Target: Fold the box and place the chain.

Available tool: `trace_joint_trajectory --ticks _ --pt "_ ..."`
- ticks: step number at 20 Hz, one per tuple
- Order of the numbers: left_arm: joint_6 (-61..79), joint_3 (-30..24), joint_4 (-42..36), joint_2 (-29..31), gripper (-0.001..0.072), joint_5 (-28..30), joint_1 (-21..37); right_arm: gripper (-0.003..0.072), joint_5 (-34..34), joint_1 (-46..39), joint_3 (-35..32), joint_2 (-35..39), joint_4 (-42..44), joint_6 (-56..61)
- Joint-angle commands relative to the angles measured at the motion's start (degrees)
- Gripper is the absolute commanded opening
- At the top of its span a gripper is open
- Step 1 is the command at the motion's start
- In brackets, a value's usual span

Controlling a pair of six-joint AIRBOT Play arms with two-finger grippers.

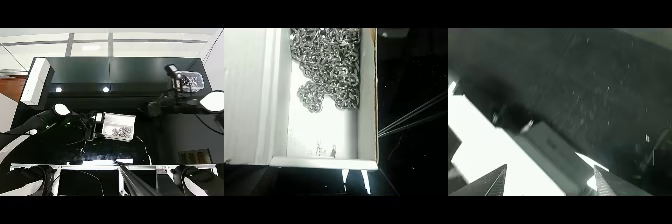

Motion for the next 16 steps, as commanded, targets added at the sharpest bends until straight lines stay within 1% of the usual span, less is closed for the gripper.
trace_joint_trajectory --ticks 1,3,5,8,13,16 --pt "0.0 0.0 0.2 0.0 0.0503 0.0 0.0 0.0612 -9.8 4.0 0.0 -6.2 -0.1 0.0" --pt "0.0 0.0 0.2 0.0 0.0503 0.0 0.0 0.0613 -7.3 5.0 0.0 -8.3 -0.1 -3.3" --pt "0.0 0.0 0.2 0.0 0.0503 0.0 0.0 0.0613 -2.0 5.9 0.1 -8.3 0.2 -9.9" --pt "0.0 0.0 0.2 0.0 0.0503 0.0 0.0 0.0613 4.3 5.9 0.0 -8.3 -0.2 -14.5" --pt "0.0 0.0 0.2 0.0 0.0503 0.0 0.0 0.0613 4.3 8.3 0.0 -8.4 -0.2 -19.4" --pt "0.0 0.0 0.2 0.0 0.0503 0.0 0.0 0.0613 3.0 10.9 0.0 -8.4 -0.2 -22.7"
